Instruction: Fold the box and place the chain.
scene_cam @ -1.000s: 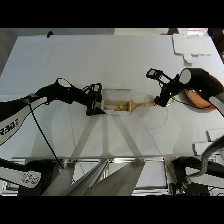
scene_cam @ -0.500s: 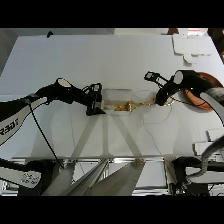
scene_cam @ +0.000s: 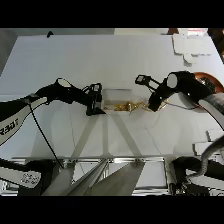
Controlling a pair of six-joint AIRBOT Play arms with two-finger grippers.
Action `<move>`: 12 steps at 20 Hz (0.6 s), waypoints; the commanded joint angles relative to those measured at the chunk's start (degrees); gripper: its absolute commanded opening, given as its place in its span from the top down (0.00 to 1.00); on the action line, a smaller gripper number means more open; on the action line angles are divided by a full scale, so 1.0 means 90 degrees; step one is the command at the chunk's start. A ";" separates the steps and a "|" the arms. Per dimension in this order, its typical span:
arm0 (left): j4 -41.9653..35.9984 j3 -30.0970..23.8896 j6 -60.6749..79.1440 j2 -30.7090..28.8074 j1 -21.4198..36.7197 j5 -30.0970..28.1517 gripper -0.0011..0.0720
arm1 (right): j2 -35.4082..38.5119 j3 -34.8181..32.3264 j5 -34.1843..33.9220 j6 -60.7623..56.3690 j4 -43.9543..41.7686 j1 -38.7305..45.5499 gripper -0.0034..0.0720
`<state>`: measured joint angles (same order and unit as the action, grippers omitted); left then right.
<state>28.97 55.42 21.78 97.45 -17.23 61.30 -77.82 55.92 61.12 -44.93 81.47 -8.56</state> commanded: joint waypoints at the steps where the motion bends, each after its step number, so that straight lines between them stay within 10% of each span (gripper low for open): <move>1: 0.0002 0.0000 0.0002 -0.0005 0.0000 0.0000 0.70 | 0.0578 0.0015 -0.0124 -0.0607 0.0039 -0.0644 0.94; 12: 0.0002 0.0000 0.0002 -0.0005 0.0000 0.0000 0.70 | 0.0743 0.0279 -0.2062 -0.2361 -0.0651 -0.2399 0.95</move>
<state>28.97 55.42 21.78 97.45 -17.23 61.30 -71.11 57.30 49.06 -63.46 79.40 -26.55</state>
